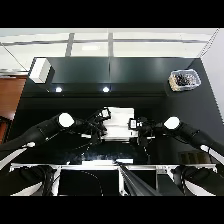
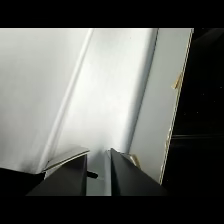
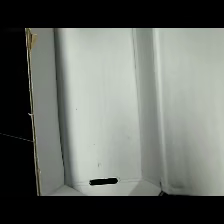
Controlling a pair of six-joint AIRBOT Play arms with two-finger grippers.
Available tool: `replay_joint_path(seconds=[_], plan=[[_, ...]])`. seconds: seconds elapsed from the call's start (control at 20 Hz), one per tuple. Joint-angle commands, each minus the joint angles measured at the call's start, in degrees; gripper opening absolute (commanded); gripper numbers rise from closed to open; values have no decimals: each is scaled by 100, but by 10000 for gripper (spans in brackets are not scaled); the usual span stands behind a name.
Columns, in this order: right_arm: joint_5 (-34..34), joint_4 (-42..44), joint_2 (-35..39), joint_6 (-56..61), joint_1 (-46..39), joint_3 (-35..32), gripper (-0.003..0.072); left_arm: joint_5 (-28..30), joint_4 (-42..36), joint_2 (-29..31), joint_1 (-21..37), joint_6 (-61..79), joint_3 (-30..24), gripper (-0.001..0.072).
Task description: Fold the box and place the chain.
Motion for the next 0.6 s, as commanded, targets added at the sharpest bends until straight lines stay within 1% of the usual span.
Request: replay_joint_path(seconds=[0.0,0.05,0.1,0.15,0.2,0.25,0.3,0.35,0.4,0.45,0.55], plan=[[0,2,2,2,-2,-2,470,-11,-31,-26,-35,-17,-2,223],[0,2,2,2,-2,-2,470,-2,-35,-26,-37,-20,0,376],[0,2,2,2,-2,-2,470,-7,-28,-26,-35,-20,-2,445],[0,2,2,2,-2,-2,470,-13,-24,-26,-33,-20,0,386],[0,2,2,2,-2,-2,470,-31,-24,-26,-33,-20,0,247],[0,2,2,2,-2,-2,470,-42,-26,-26,-35,-22,0,302],[0,2,2,2,-2,-2,470,-68,-24,-24,-35,-20,2,330],[0,2,2,2,-2,-4,470,-96,37,-13,-26,-24,7,249],[0,2,2,2,-2,-2,470,-208,293,22,17,-76,35,60],[0,2,2,2,-2,-4,470,-372,739,83,107,-398,96,27],[0,2,2,2,-2,-2,470,-378,2210,358,369,-2142,199,26]])
